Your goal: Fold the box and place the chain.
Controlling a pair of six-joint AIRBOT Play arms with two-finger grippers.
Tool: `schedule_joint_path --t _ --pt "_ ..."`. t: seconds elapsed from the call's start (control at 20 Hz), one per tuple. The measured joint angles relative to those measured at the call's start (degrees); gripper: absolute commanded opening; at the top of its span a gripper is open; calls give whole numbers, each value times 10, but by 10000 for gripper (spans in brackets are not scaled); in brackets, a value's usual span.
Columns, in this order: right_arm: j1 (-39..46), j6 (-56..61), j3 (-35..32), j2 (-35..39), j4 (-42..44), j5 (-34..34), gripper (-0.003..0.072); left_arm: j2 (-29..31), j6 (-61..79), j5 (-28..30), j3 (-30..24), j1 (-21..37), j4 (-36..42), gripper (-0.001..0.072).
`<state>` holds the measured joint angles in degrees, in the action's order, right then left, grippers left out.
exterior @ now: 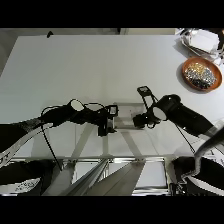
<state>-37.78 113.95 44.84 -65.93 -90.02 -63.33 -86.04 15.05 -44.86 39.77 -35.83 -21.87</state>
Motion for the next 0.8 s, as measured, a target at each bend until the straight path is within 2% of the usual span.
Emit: schedule_joint_path --t 0.2,0.3,0.4,0.55,0.8 --pt "56 -61 68 34 -23 -70 452 0 0 0 0 0 0 272" --pt "111 -103 104 42 -37 -82 400 0 0 0 0 0 0 272" --pt "187 -146 129 39 -60 -76 393 0 0 0 0 0 0 272" --pt "327 -208 160 8 -84 -35 391 0 0 0 0 0 0 272" --pt "538 -258 245 -112 -96 12 391 0 0 0 0 0 0 272"
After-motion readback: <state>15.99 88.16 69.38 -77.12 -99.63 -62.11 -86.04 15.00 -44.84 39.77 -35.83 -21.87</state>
